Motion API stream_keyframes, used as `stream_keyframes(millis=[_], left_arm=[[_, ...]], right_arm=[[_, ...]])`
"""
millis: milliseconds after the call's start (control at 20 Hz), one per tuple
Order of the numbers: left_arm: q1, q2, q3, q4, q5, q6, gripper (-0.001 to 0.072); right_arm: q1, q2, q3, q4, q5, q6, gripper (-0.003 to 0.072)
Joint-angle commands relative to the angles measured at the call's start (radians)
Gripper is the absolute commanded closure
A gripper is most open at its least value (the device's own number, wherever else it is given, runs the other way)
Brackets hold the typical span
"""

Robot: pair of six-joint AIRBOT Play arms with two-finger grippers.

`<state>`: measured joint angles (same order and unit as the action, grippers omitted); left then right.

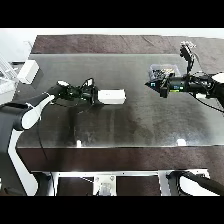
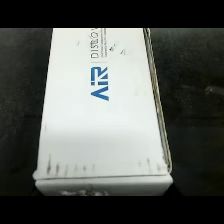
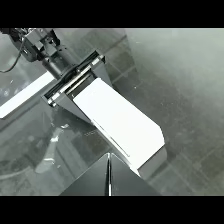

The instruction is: Fold the box and place the chain.

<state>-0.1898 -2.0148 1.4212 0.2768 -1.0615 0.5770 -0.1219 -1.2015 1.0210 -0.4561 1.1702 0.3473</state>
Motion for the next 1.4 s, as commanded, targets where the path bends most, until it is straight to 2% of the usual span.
stream_keyframes(millis=[0, 100, 150, 200, 350, 500, 800, 1050, 1200, 1350], left_arm=[[0.001, 0.000, 0.001, 0.001, -0.006, -0.002, 0.0186], [0.000, 0.001, 0.002, -0.015, -0.003, 0.000, 0.0210], [0.001, 0.006, 0.002, -0.024, -0.005, 0.000, 0.0530], [0.005, 0.016, 0.002, -0.027, -0.002, 0.003, 0.0685], [0.018, 0.066, 0.003, -0.031, 0.014, -0.061, 0.0690], [0.056, 0.165, 0.003, -0.028, 0.089, -0.172, 0.0692], [0.222, 0.356, -0.003, -0.013, 0.423, -0.467, 0.0692], [0.410, 0.377, -0.012, 0.037, 0.628, -0.695, 0.0692], [0.495, 0.377, -0.027, 0.088, 0.652, -0.709, 0.0691], [0.588, 0.366, -0.043, 0.174, 0.616, -0.789, 0.0691]], right_arm=[[-0.006, 0.009, -0.021, -0.001, 0.000, 0.012, 0.0682], [-0.006, 0.009, -0.029, 0.000, 0.001, 0.013, 0.0683], [-0.006, 0.009, -0.034, 0.000, 0.000, 0.020, 0.0682], [-0.006, 0.009, -0.037, 0.000, 0.000, 0.020, 0.0682], [-0.006, 0.009, -0.039, 0.000, 0.001, 0.043, 0.0682], [-0.006, 0.009, -0.039, 0.000, 0.001, 0.062, 0.0682], [-0.006, 0.009, -0.039, 0.001, 0.008, 0.081, 0.0682], [-0.006, 0.009, -0.039, 0.001, 0.008, 0.103, 0.0682], [-0.006, 0.009, -0.039, 0.001, 0.008, 0.106, 0.0682], [-0.006, 0.009, -0.039, 0.001, 0.008, 0.106, 0.0682]])
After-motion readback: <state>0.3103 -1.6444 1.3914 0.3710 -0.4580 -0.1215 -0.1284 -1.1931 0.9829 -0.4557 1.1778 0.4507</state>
